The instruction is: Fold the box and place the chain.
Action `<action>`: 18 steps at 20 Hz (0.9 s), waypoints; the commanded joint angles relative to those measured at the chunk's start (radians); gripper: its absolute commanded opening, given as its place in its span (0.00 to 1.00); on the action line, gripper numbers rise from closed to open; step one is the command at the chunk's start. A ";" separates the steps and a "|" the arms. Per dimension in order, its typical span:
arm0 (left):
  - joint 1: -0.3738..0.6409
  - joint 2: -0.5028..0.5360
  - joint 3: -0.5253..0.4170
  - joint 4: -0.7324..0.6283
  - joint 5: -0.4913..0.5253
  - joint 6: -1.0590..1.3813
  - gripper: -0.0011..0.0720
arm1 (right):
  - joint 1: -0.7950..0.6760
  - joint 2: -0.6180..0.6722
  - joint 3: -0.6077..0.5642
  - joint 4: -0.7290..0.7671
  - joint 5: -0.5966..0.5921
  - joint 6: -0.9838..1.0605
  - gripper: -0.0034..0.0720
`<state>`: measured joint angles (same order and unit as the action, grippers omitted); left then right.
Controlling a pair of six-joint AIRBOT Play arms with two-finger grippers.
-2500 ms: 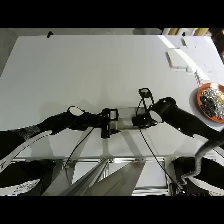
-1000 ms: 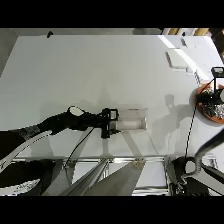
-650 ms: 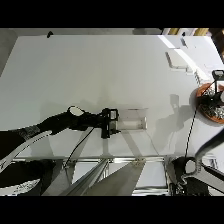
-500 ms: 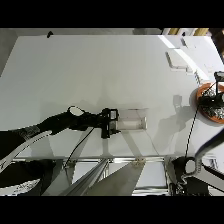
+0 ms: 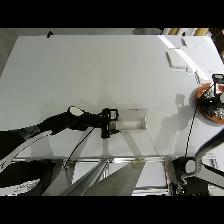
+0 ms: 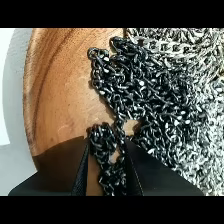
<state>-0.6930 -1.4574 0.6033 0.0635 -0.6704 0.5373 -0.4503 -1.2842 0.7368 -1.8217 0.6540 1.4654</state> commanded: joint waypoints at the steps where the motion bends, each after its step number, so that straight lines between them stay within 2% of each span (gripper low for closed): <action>1: 0.000 0.000 0.000 0.000 0.000 0.000 0.30 | -0.001 -0.007 0.000 -0.008 -0.013 0.000 0.33; 7: 0.000 0.000 0.000 0.000 0.000 0.000 0.30 | -0.001 -0.012 0.000 -0.011 -0.027 0.000 0.33; 9: 0.000 0.000 0.000 0.000 0.000 0.000 0.30 | -0.001 -0.013 0.000 -0.011 -0.039 0.000 0.27; 18: 0.000 0.000 0.000 0.000 0.000 0.000 0.29 | -0.001 -0.069 0.000 -0.014 -0.019 0.000 0.28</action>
<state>-0.6930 -1.4574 0.6033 0.0635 -0.6704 0.5373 -0.4503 -1.3342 0.7383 -1.8370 0.6182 1.4651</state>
